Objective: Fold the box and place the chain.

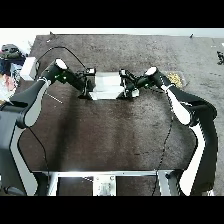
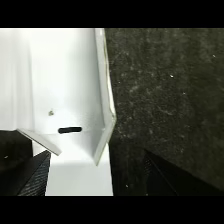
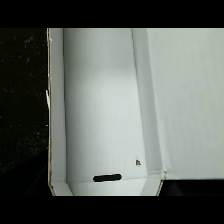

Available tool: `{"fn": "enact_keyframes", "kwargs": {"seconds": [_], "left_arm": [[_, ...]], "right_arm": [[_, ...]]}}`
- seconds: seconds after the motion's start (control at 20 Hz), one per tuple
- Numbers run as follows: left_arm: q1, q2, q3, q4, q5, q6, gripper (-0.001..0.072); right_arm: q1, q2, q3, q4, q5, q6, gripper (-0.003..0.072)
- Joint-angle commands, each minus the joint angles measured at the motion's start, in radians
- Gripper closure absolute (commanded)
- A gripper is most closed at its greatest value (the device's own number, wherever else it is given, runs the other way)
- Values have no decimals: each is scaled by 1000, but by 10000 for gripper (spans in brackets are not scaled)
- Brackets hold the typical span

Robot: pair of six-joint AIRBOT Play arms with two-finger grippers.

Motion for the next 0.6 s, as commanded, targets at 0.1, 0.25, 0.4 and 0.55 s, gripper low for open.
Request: {"fn": "enact_keyframes", "kwargs": {"seconds": [0.1,0.25,0.4,0.55], "left_arm": [[-5,0,0,-4,71,-26,99],[-5,0,0,0,78,-25,363],[-5,0,-1,18,78,-25,362],[-11,0,0,21,78,-25,363]], "right_arm": [[0,0,0,0,1,0,219],[0,0,1,0,1,0,219],[0,0,1,0,2,0,219],[0,0,1,0,1,0,219]]}}
